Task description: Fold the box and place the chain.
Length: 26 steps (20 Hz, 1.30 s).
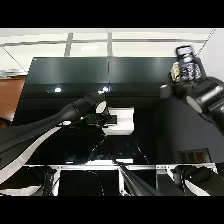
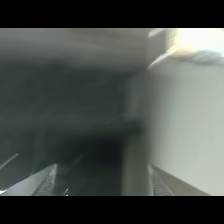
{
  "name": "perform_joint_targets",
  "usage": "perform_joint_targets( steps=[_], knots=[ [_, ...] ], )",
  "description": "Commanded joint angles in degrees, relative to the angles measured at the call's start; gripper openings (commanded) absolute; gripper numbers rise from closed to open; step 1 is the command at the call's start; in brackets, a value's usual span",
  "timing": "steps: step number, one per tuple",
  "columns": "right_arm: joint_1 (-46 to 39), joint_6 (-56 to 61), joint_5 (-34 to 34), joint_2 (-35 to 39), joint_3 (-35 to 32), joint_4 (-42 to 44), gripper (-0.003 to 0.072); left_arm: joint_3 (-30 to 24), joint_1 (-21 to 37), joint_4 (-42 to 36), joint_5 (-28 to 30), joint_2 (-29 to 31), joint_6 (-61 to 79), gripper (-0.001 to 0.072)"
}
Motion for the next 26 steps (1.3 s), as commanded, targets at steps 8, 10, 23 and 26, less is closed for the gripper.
perform_joint_targets(
  steps=[8, 10, 23, 26],
  knots=[
    [-37.88, 3.67, -4.68, -39.52, 34.42, 37.31, 0.0719, 0.04, 0.04, -0.22, 0.0, 0.04, -0.02, 0.0025],
    [-38.16, 3.69, 4.55, -49.72, 49.59, 37.35, 0.0718, 0.04, 0.04, -0.24, 0.0, 0.04, -0.02, 0.0025],
    [-38.36, 10.73, 8.39, -63.95, 62.18, 44.28, 0.0608, 0.04, 0.04, -1.7, -0.02, 0.04, -0.02, 0.0025],
    [-38.36, 10.75, 7.98, -64.72, 62.18, 44.15, 0.0608, 0.04, 0.04, -1.7, -0.07, 0.04, -0.02, 0.0025]
  ],
)
